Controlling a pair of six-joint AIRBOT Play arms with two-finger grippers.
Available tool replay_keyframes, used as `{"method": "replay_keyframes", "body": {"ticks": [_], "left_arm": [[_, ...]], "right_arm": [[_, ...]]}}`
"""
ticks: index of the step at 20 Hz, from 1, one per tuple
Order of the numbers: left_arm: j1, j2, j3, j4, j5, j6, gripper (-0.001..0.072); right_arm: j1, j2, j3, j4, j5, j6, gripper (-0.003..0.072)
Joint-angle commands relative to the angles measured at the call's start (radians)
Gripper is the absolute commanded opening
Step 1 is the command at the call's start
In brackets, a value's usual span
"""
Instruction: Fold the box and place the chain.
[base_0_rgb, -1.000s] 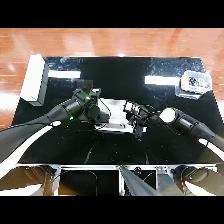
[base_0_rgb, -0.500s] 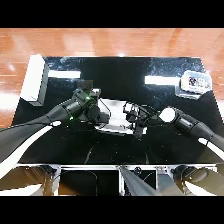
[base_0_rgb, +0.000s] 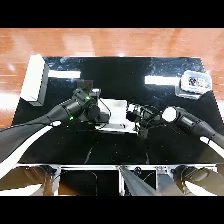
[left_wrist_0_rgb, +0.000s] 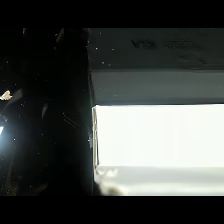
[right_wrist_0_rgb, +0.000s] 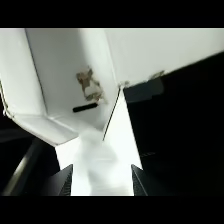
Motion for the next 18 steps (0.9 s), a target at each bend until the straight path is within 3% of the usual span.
{"method": "replay_keyframes", "body": {"ticks": [1,9,11,13,14,18], "left_arm": [[0.000,-0.001,0.000,-0.001,-0.004,-0.001,0.0024],[-0.001,-0.001,0.000,-0.001,-0.004,-0.002,0.0024],[-0.001,-0.001,0.000,-0.001,-0.004,-0.003,0.0024],[-0.001,-0.001,0.000,0.000,-0.004,-0.003,0.0024],[-0.001,-0.001,0.000,0.000,-0.004,-0.003,0.0024],[-0.001,-0.001,0.000,-0.001,-0.004,-0.004,0.0024]], "right_arm": [[0.032,0.000,0.000,0.014,0.004,0.006,0.0451],[0.060,-0.018,0.001,0.104,-0.071,-0.033,0.0440],[0.068,-0.020,0.001,0.114,-0.071,-0.039,0.0310],[0.076,-0.030,0.001,0.176,-0.058,-0.063,0.0296],[0.079,-0.035,0.001,0.195,-0.056,-0.080,0.0136],[0.087,-0.039,0.001,0.209,-0.076,-0.080,0.0142]]}}
